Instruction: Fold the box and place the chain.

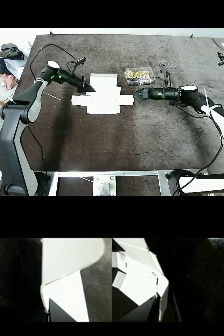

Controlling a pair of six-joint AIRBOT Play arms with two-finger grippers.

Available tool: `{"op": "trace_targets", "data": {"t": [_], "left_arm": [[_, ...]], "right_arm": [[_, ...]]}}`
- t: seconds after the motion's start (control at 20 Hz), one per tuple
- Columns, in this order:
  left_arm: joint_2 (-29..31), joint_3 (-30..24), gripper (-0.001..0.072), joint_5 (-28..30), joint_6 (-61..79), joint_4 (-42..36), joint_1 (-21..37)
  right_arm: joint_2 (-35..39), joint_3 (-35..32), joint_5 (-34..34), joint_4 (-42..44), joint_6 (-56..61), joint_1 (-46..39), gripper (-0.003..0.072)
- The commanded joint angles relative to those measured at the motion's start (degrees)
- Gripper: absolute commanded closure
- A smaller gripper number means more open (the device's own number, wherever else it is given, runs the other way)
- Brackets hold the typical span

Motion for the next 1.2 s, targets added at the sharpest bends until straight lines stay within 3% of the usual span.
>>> {"op": "trace_targets", "data": {"t": [0.0,0.4,0.65,1.05,1.15], "left_arm": [[0.04,-0.02,0.0704,1.22,10.82,-2.82,-0.02],[3.58,-10.19,0.0704,10.38,26.36,-4.33,0.00],[3.39,-12.50,0.0703,14.62,31.69,-4.26,0.00],[2.84,-12.59,0.0700,14.58,31.63,-1.20,0.00],[2.84,-12.59,0.0698,14.56,31.61,-0.79,0.00]], "right_arm": [[0.61,0.02,0.13,0.39,0.02,-0.70,0.0401],[0.61,0.04,-0.09,0.42,-0.83,-0.70,0.0401],[0.61,0.04,0.09,0.68,-5.73,-0.70,0.0401],[0.61,0.04,1.90,5.64,-22.12,0.22,0.0397],[0.61,0.04,3.08,6.82,-27.34,1.55,0.0183]]}}
